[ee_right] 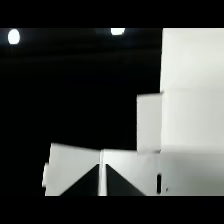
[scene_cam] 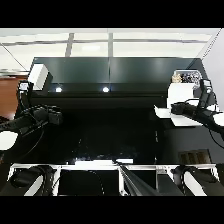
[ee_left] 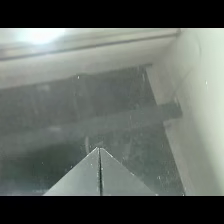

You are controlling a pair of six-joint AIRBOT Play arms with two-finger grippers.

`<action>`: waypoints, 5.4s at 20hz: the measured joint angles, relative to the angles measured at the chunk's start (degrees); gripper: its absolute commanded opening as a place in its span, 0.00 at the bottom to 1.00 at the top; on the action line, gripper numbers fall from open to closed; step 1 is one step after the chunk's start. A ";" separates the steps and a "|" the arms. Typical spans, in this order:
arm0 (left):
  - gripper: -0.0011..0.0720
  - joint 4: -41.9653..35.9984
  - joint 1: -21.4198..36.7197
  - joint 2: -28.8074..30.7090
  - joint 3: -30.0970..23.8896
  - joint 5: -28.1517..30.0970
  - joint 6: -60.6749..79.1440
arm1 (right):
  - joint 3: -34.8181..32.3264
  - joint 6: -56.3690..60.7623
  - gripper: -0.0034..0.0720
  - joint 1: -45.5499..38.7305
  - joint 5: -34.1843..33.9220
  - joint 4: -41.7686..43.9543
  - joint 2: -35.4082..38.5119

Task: Fold the box and place the chain.

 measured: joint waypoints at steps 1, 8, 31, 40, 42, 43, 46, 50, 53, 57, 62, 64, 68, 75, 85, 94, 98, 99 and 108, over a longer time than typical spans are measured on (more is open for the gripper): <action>0.99 0.00 0.00 -0.55 0.00 1.55 0.00 | 0.00 0.00 0.98 0.00 -2.45 1.38 -0.02; 0.99 -0.04 -0.02 -6.91 0.00 9.40 -0.17 | 8.24 2.47 0.98 -9.97 -14.38 -6.36 -5.70; 0.98 -1.64 -0.02 -9.66 0.00 10.62 -0.22 | 48.63 -6.25 0.06 -36.41 44.02 -16.15 -47.47; 0.98 -1.77 -0.02 -9.75 0.00 9.62 -0.22 | 31.15 -9.64 0.06 -31.04 46.93 3.54 -33.44; 0.98 -2.78 -0.04 -9.99 0.00 9.22 -0.22 | 20.85 -13.16 0.06 -26.82 42.03 10.97 -26.21; 0.98 -3.50 -0.04 -10.16 0.00 9.20 -0.22 | 15.52 -14.88 0.06 -24.02 38.91 15.26 -22.40; 0.98 -7.32 -0.04 -11.17 0.15 8.76 1.29 | 3.21 -17.86 0.06 -14.05 30.03 23.91 -13.94; 0.98 -21.03 0.17 -18.03 4.57 2.89 13.64 | -4.37 -19.02 0.06 2.23 20.92 29.05 -9.27; 0.98 -33.00 1.55 -28.46 10.67 -4.55 24.28 | -6.19 -18.99 0.06 12.81 14.03 30.53 -8.13; 0.98 -40.87 3.48 -44.00 19.19 -18.99 32.59 | -6.95 -18.14 0.06 21.35 8.83 31.30 -7.67; 0.94 -43.65 2.73 -58.60 26.56 -36.50 42.69 | -7.19 -17.18 0.06 24.83 6.84 31.56 -7.52; 0.75 -42.95 1.79 -62.34 28.81 -40.52 45.27 | -7.23 -16.85 0.06 25.24 6.51 31.56 -7.52; 0.40 -39.95 0.28 -65.85 32.15 -44.33 50.38 | -7.23 -16.70 0.06 25.57 5.92 31.56 -7.52; 0.05 -37.18 -0.92 -66.88 34.16 -45.59 57.70 | -6.45 -16.65 0.99 24.35 5.33 31.17 -7.50; 0.05 -36.63 -6.91 -55.89 31.78 -32.50 68.54 | 11.65 -24.44 0.98 16.15 28.55 7.10 -7.32; 0.05 -31.26 -13.62 -56.06 29.66 -19.04 81.15 | 10.14 -36.02 0.98 25.68 21.24 -2.19 -8.22; 0.05 -30.29 -13.97 -56.41 29.59 -18.08 81.50 | 5.84 -37.44 0.98 29.49 18.86 -2.97 -8.48; 0.05 -30.14 -14.03 -56.43 29.59 -18.01 81.53 | 4.72 -37.77 0.98 30.56 18.14 -2.99 -8.52; 0.05 -29.81 -14.08 -56.50 29.59 -17.77 81.70 | -1.88 -42.64 0.98 38.88 5.57 -1.90 -8.96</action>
